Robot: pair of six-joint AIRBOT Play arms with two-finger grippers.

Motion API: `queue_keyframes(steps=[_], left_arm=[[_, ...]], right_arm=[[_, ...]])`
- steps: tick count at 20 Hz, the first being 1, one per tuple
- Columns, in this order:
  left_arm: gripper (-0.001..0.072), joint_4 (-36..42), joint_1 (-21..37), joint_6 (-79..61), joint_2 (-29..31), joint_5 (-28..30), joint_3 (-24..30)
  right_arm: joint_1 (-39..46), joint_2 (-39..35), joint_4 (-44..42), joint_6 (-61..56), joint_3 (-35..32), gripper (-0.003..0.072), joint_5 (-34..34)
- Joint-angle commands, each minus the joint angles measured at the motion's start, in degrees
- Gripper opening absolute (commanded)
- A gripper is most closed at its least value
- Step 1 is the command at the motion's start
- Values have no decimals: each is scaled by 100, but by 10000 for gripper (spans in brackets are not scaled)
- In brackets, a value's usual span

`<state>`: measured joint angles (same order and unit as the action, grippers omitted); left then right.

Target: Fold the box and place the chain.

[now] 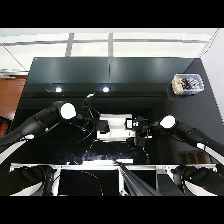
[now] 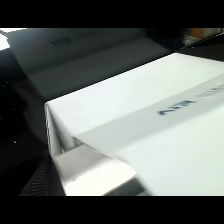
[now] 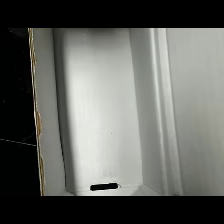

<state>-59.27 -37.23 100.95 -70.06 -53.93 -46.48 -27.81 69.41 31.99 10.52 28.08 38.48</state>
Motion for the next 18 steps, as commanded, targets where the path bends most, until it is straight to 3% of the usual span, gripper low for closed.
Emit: queue_keyframes(steps=[1,2,3,4,15,16,18], left_arm=[[614,-518,-243,605,4,-269,-302],[568,-522,-262,623,2,-286,-310],[447,-522,-271,623,2,-297,-313],[405,-522,-271,623,2,-313,-313],[397,-1543,-782,1799,-284,-229,-319],[310,-1598,-813,1849,-313,-175,-319],[270,-1700,-835,1937,-411,-162,-361]], right_arm=[[-7,4,-2,-2,-2,479,0],[-7,4,-2,-2,-2,479,0],[-7,4,-2,-2,-2,480,0],[-7,4,-2,-2,-2,479,0],[-7,4,-2,-2,-2,479,0],[-7,4,-2,-2,-2,480,0],[-7,4,-2,-2,-2,479,0]])
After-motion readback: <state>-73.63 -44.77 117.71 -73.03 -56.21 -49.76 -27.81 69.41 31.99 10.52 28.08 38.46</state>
